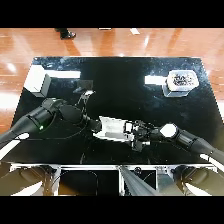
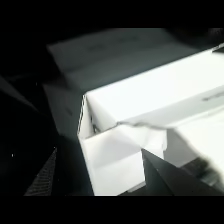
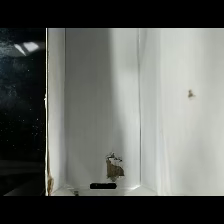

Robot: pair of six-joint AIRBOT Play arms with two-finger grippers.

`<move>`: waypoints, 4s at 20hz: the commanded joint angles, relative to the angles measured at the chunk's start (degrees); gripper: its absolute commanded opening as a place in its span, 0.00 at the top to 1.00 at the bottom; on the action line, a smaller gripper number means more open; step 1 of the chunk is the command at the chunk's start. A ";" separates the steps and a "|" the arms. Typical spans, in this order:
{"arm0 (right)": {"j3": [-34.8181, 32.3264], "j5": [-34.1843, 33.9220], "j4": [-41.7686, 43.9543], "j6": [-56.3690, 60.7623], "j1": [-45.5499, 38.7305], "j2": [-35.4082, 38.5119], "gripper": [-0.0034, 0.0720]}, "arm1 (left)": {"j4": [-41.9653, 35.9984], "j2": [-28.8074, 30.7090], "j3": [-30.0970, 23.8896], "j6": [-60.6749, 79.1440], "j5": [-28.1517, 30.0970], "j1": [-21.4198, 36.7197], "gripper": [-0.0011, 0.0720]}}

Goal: Fold the box and place the chain.

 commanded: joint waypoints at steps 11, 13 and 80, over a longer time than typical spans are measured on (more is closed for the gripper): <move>-0.02 0.00 0.02 0.02 -0.02 -0.02 0.15 | 9.22 0.31 0.02 -11.91 -2.29 -6.45 0.14; -0.02 0.00 0.02 0.00 -0.02 -0.02 0.15 | 9.68 0.31 0.02 -12.96 -2.49 -7.21 0.14; -0.02 0.00 0.04 0.00 -0.02 -0.02 0.23 | 27.26 -12.04 10.67 -40.46 4.79 -20.02 0.72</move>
